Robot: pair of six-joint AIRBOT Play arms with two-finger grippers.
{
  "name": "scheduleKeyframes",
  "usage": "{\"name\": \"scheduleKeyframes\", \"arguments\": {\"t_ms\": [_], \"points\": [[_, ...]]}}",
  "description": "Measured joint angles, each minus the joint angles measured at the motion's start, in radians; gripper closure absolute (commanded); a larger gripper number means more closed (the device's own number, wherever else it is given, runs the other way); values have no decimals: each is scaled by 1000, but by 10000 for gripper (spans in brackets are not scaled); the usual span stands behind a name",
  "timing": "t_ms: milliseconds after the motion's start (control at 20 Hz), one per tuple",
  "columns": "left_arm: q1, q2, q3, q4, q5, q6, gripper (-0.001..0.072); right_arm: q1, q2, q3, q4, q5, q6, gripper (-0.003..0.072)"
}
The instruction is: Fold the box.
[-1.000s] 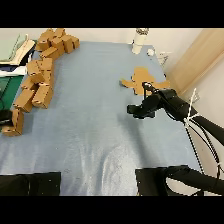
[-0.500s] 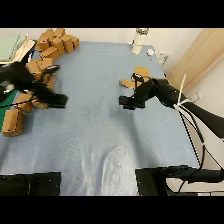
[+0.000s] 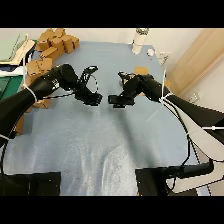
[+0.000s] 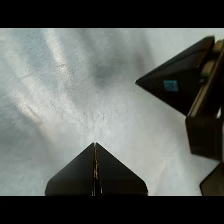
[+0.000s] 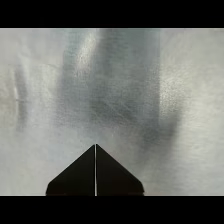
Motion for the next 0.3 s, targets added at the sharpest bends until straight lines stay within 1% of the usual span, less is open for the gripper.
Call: {"name": "scheduleKeyframes", "arguments": {"t_ms": [300], "points": [[-13, -16, 12, -28, 23, 0, 696, 10, -9, 6, -2, -24, -3, 681]]}}
